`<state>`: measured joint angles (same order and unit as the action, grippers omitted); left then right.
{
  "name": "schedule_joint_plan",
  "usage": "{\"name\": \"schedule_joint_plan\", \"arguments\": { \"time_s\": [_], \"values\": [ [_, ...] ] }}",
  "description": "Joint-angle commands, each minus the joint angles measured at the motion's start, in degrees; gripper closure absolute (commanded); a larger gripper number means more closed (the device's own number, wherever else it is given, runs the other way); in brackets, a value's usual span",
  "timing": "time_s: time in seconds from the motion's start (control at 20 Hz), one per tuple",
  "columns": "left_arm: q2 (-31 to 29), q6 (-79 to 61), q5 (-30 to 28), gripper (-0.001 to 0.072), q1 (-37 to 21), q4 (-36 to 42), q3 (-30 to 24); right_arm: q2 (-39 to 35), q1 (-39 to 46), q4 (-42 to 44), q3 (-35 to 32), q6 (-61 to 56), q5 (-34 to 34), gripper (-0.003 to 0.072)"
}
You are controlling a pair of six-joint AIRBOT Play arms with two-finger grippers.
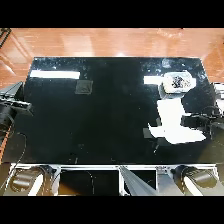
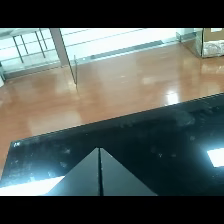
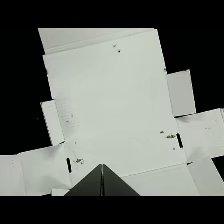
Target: Fold the box and place the chain.
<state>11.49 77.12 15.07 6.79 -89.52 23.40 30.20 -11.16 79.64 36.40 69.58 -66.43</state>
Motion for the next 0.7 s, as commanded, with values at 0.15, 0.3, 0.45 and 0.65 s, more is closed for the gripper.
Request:
{"name": "schedule_joint_plan", "arguments": {
  "time_s": [0.15,0.3,0.45,0.65],
  "values": [
    [-0.07,0.0,-0.02,0.0688,0.02,0.0,0.0,-0.04,-0.02,0.02,0.0,0.0,0.02,0.067],
    [-0.07,0.0,-0.02,0.0688,0.02,0.0,0.0,-0.04,-0.02,0.02,0.0,0.02,0.02,0.0671],
    [-0.07,0.0,-0.02,0.0688,0.02,0.0,0.0,-0.04,-0.02,0.02,0.0,0.0,0.02,0.0671],
    [-0.07,0.02,-0.02,0.0688,0.02,0.02,0.0,-0.04,-0.04,-1.46,0.0,3.1,0.24,0.0671]
  ]
}}
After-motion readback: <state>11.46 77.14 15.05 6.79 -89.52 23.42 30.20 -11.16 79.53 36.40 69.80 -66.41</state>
